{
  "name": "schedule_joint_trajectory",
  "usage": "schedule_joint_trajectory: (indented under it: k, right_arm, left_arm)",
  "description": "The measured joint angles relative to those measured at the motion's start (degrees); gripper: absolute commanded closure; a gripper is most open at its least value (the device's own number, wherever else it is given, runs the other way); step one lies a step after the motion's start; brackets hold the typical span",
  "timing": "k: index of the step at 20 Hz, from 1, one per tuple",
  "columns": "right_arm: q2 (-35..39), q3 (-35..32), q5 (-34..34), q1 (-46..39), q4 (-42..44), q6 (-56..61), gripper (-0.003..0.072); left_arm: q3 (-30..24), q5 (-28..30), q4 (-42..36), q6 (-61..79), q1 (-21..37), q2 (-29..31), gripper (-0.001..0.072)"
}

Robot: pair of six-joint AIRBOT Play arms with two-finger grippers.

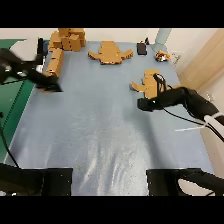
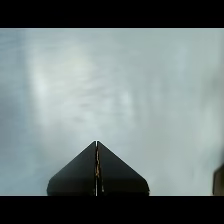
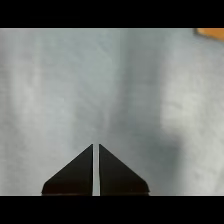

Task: Fold the box.

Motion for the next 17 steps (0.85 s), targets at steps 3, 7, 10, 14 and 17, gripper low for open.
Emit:
schedule_joint_trajectory:
  k: [3,7,10,14,17]
  right_arm:
    - [-6.3,8.5,-3.3,1.9,0.9,-0.3,0.0622]
    - [-13.3,16.2,-7.8,4.8,2.5,-0.5,0.0621]
    - [-15.4,18.3,-9.2,6.5,3.0,-0.5,0.0622]
    - [-16.3,19.2,-10.3,7.4,3.0,-0.6,0.0622]
    - [-16.5,19.4,-10.8,7.6,2.8,-0.6,0.0622]
  left_arm:
    - [0.6,2.9,0.3,-2.7,-14.2,0.1,0.0696]
    - [0.9,7.4,2.7,-6.7,-27.4,-1.0,0.0695]
    - [0.9,8.8,3.4,-8.5,-31.3,-1.8,0.0695]
    - [0.9,9.5,3.7,-9.2,-33.2,-2.2,0.0695]
    - [0.9,9.7,3.9,-9.4,-33.6,-2.3,0.0694]
